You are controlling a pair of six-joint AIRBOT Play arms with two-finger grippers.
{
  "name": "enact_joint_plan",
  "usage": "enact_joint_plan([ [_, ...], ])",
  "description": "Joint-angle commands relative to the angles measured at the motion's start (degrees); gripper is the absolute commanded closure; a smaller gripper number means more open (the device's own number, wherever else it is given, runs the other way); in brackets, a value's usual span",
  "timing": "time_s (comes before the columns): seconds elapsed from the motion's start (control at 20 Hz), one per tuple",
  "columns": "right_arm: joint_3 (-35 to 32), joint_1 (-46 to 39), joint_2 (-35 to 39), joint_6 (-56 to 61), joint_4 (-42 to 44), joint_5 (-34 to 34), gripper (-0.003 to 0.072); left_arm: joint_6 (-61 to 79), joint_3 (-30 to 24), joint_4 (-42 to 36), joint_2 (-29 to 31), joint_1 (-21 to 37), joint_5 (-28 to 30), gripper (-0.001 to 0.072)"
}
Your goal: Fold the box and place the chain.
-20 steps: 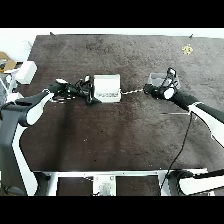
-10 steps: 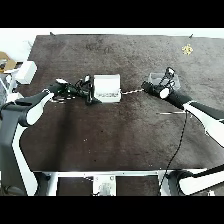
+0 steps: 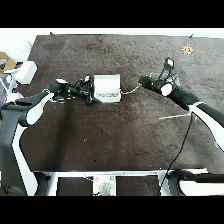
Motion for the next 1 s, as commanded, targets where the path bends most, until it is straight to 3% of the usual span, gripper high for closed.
enact_joint_plan([
  [0.0,0.0,5.3,9.6,-3.3,-0.7,0.3,0.0682,0.0,0.0,0.0,0.0,0.0,0.0,0.0435],
  [0.25,0.0,15.1,17.4,-4.6,-0.7,-7.6,0.0682,0.0,0.0,0.0,0.0,0.0,0.0,0.0435],
  [0.45,0.0,21.6,13.5,-4.3,-0.6,-12.3,0.0682,0.0,0.0,0.0,0.0,0.0,0.0,0.0435],
  [0.6,0.0,22.7,8.0,-4.1,-0.6,-9.6,0.0681,0.0,0.0,0.0,0.0,0.0,0.0,0.0435],
  [0.65,0.0,22.6,6.8,-4.2,-0.7,-7.7,0.0649,0.0,0.0,0.0,0.0,0.0,0.0,0.0435],
  [0.7,0.0,22.2,6.3,-4.5,-0.7,-6.2,0.0429,0.0,0.0,0.0,0.0,0.0,0.0,0.0435],
  [0.75,0.0,21.6,6.4,-5.8,-2.0,-4.9,0.0324,0.0,0.0,0.0,0.0,0.0,0.0,0.0435],
  [0.8,0.0,20.8,6.8,-5.9,-3.7,-4.1,0.0336,0.0,0.0,0.0,0.0,0.0,0.0,0.0435],
  [0.85,0.0,19.8,7.6,-5.9,-5.7,-3.5,0.0440,0.0,0.0,0.0,0.0,0.0,0.0,0.0435],
  [0.95,0.1,17.0,9.2,-5.9,-7.9,-2.2,0.0441,0.0,0.0,0.0,0.0,0.0,0.0,0.0435],
])
